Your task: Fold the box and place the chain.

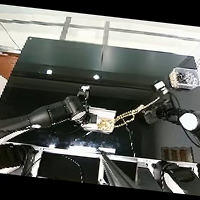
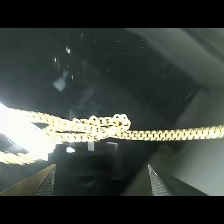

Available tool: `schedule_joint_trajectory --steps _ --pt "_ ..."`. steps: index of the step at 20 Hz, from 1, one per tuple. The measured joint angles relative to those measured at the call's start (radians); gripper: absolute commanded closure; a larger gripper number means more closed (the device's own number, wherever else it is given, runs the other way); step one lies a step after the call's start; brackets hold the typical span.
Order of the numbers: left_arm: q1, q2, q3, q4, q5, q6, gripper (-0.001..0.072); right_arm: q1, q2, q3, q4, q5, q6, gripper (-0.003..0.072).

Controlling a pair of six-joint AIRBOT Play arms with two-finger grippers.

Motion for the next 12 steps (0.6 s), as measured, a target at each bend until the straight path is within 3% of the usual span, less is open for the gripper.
schedule_joint_trajectory --steps 7,12 --pt "0.0 0.0 0.0 0.0 0.0 0.0 0.068 -0.007 -0.163 -0.032 0.268 -0.105 -0.508 -0.0024" --pt "0.0 0.0 0.0 0.0 0.0 0.0 0.068 -0.008 -0.232 -0.035 0.414 -0.135 -0.703 -0.0023"
